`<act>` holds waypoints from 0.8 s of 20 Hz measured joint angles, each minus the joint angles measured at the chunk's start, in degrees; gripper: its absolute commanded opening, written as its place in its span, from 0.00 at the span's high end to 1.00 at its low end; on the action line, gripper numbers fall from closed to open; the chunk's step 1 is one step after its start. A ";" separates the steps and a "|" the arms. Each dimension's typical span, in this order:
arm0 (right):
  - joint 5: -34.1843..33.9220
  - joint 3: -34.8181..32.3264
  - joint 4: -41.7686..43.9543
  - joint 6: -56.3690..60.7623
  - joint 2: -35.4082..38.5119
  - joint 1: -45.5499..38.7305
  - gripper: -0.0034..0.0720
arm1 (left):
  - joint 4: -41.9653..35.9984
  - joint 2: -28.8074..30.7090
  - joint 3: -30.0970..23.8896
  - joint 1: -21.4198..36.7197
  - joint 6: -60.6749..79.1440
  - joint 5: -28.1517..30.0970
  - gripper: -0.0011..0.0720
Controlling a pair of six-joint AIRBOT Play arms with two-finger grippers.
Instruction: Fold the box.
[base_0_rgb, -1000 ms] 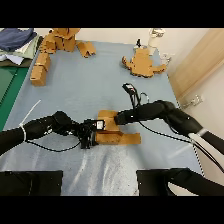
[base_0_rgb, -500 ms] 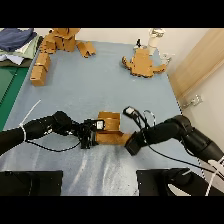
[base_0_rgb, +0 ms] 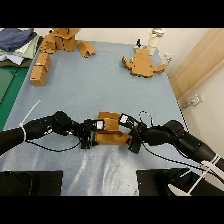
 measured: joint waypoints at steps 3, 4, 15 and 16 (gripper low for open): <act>3.06 -0.11 3.19 -5.18 -1.62 0.02 0.41 | 0.02 0.00 0.00 0.00 0.00 0.00 0.53; 3.87 -0.11 3.96 -6.69 -2.19 0.02 0.44 | 0.00 0.00 0.00 0.00 0.00 0.00 0.53; 9.62 -0.13 10.95 -21.16 -6.23 0.35 0.79 | 0.00 0.00 0.00 0.00 -0.22 -0.02 0.53; 9.97 -0.13 11.56 -21.90 -6.47 0.70 0.79 | 0.02 0.00 0.00 0.00 -0.20 -0.02 0.53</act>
